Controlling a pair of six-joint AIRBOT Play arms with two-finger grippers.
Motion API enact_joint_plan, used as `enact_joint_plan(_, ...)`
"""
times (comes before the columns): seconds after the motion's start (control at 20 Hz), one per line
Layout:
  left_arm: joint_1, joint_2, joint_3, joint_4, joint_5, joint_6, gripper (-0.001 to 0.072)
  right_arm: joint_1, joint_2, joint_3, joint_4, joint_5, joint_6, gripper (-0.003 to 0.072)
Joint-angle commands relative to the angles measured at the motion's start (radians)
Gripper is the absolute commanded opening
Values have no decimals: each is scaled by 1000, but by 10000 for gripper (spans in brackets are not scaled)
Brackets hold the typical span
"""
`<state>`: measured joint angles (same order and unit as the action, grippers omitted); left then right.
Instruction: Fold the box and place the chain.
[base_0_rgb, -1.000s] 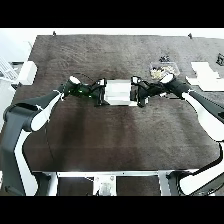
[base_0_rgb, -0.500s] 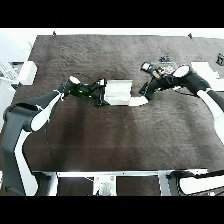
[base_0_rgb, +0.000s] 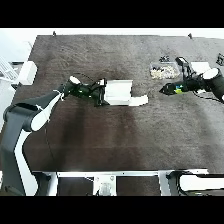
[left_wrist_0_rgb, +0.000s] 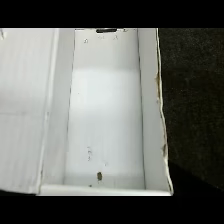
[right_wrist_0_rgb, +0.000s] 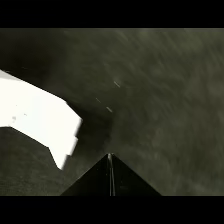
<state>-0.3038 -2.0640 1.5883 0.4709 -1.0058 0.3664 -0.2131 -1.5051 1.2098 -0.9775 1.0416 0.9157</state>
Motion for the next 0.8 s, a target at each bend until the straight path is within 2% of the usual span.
enact_joint_plan(0.0,0,-1,0,0,-1,0,357,-31,-43,-43,18,-5,61,8)
enact_joint_plan(0.15,0,-1,0,0,-1,0,357,-23,-121,-43,131,-6,61,8)
enact_joint_plan(0.35,0,-1,0,0,-1,0,357,56,-182,-42,151,-14,60,9)
enact_joint_plan(0.6,0,-1,0,0,-1,0,357,187,-192,-34,250,-65,60,9)
enact_joint_plan(0.75,0,-1,0,0,-1,-3,356,224,-191,-1,246,-56,61,9)
